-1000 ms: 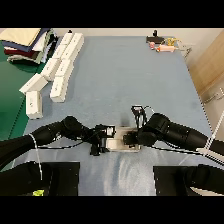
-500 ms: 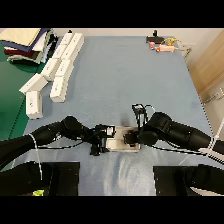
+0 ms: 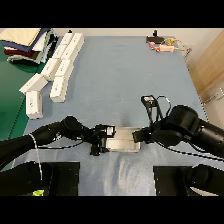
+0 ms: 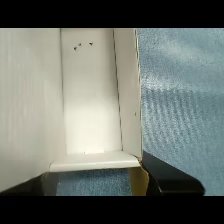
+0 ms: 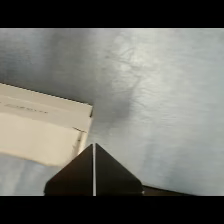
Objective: Fold the box.
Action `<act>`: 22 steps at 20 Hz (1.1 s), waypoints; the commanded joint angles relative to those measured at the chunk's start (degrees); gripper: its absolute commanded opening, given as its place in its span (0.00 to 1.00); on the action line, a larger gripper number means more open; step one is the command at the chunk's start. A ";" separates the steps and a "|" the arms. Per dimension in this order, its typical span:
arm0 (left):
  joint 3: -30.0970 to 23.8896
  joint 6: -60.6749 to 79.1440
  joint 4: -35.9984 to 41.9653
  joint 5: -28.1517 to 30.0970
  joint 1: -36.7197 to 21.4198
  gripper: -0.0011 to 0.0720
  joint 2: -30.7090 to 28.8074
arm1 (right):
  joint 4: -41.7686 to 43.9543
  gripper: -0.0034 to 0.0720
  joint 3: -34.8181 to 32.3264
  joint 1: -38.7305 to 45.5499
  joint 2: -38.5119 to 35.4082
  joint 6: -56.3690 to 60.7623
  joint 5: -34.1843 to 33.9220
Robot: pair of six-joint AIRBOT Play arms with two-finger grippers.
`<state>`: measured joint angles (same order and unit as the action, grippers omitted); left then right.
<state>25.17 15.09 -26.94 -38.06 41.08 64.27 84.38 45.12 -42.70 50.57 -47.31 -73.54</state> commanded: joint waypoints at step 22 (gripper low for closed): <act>0.07 0.04 -0.02 0.02 0.02 0.71 -0.02 | 51.76 0.05 4.00 32.04 16.87 -75.28 -6.43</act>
